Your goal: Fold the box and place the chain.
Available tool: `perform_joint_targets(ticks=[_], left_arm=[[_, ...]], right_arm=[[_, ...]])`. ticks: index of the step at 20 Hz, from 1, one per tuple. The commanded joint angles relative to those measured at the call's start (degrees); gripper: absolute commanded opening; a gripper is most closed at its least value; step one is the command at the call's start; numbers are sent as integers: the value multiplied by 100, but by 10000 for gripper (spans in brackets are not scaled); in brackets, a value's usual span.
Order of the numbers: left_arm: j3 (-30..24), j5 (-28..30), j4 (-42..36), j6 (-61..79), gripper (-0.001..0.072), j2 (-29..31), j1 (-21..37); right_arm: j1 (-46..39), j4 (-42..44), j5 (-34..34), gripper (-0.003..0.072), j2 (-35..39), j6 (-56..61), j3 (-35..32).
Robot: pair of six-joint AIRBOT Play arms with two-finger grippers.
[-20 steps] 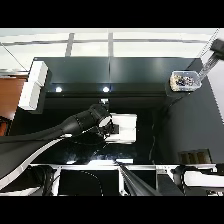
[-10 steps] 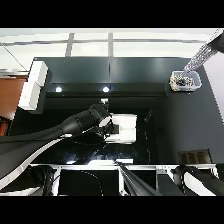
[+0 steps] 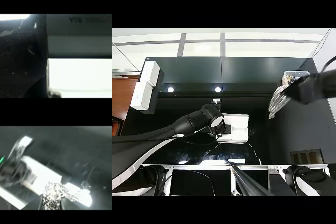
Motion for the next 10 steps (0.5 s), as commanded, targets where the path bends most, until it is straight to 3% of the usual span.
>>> perform_joint_targets(ticks=[1, 5, 10], left_arm=[[4, 4, 7, 2, 28, 2, 4], [4, 4, 7, 2, 28, 2, 4], [4, 4, 7, 2, 28, 2, 4]], right_arm=[[662, 691, -101, 9, 42, -105, -479], [1320, 1069, -1303, 9, 37, -127, -1161], [1547, 1001, -2146, 9, 37, -129, -2433]])
